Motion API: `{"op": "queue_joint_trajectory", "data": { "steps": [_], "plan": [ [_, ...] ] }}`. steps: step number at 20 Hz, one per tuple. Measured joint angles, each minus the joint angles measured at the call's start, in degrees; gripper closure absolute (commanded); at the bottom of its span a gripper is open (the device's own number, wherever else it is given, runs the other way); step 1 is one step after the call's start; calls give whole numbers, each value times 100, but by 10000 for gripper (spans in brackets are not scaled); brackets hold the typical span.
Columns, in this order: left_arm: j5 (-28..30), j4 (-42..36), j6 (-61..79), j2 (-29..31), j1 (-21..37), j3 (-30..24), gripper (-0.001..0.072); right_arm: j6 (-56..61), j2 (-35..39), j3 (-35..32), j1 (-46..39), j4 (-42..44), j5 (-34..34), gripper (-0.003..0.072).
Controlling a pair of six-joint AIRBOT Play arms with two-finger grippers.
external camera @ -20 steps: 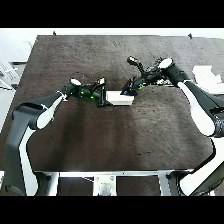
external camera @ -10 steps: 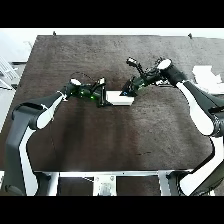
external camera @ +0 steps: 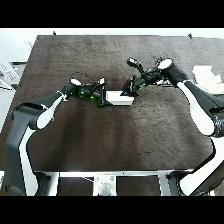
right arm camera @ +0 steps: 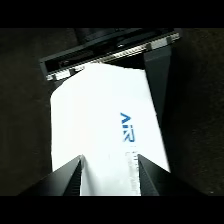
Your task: Fold the box and place the chain.
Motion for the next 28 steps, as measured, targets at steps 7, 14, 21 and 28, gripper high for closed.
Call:
{"op": "queue_joint_trajectory", "data": {
  "steps": [7, 14, 21, 28],
  "plan": [
    [-2, 0, 0, 0, 0, 0, 434, -361, -13, -11, -4, 205, 138, 282],
    [-2, 0, 0, 0, 0, 0, 434, -531, 83, -302, -11, 286, 304, 333],
    [-7, 0, 0, 0, 0, 0, 434, -1019, 275, -693, -42, 407, -295, 263],
    [-11, 0, 0, 0, 0, 0, 434, -1287, 289, -756, -39, 433, -570, 264]
  ]
}}
